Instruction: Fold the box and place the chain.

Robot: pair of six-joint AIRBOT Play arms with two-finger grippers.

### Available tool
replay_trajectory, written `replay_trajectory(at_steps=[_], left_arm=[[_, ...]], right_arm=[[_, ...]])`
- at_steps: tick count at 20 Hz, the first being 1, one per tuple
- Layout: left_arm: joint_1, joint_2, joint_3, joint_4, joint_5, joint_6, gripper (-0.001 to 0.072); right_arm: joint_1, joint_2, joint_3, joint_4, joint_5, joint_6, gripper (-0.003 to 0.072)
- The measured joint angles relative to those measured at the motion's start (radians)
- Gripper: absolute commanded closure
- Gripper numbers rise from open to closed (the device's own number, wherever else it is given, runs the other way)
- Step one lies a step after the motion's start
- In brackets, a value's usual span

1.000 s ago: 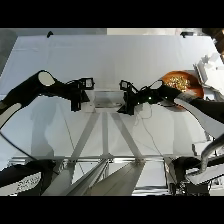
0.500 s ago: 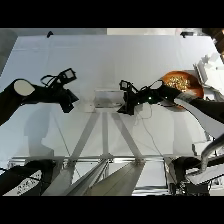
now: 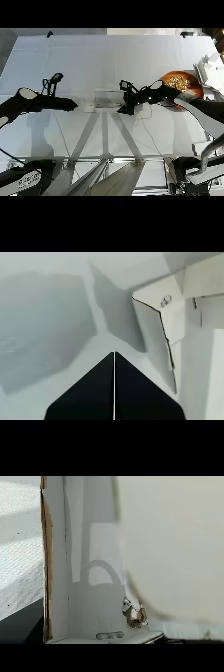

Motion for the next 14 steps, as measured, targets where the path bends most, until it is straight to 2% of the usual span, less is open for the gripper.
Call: replay_trajectory(at_steps=[4,10,11,13,14], left_arm=[[-0.050,-0.047,-0.002,-0.077,-0.003,-0.018,0.0705],[-0.098,-0.060,-0.003,-0.227,0.000,0.013,0.0690],[-0.102,-0.060,-0.002,-0.246,0.001,0.017,0.0648],[-0.108,-0.058,-0.003,-0.279,0.008,0.020,0.0440],[-0.109,-0.054,-0.003,-0.290,0.011,0.019,0.0429]], right_arm=[[0.000,0.000,0.000,0.000,0.000,0.000,0.0170],[0.000,0.000,0.000,0.000,0.000,0.000,0.0170],[0.000,0.000,0.000,0.000,0.000,0.000,0.0170],[0.000,0.000,0.000,0.000,0.000,0.000,0.0170],[0.000,0.000,0.000,0.000,0.000,0.000,0.0170]])
